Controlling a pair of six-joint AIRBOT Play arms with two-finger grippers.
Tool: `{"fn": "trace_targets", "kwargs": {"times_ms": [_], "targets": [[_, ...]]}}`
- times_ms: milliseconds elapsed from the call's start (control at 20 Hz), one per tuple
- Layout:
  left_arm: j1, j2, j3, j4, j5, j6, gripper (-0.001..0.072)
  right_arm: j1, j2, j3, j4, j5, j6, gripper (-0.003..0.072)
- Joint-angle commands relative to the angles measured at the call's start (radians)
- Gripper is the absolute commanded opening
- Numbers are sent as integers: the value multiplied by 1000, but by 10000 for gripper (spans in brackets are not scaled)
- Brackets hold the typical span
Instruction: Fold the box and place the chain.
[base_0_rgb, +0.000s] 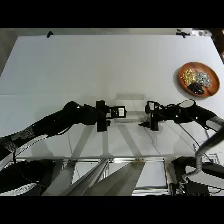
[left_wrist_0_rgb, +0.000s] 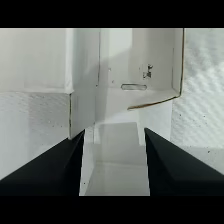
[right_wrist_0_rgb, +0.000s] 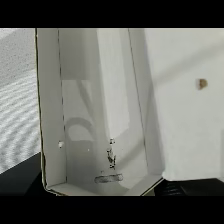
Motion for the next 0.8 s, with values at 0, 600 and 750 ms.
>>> {"fn": "trace_targets", "kwargs": {"times_ms": [0,600,750], "targets": [[-4,0,0,-8,-10,3,373,0,-1,0,0,0,0,412],[-32,0,0,-60,9,4,318,0,-1,0,0,0,0,412],[-62,0,0,-59,14,4,317,0,-1,0,0,0,0,412]]}}
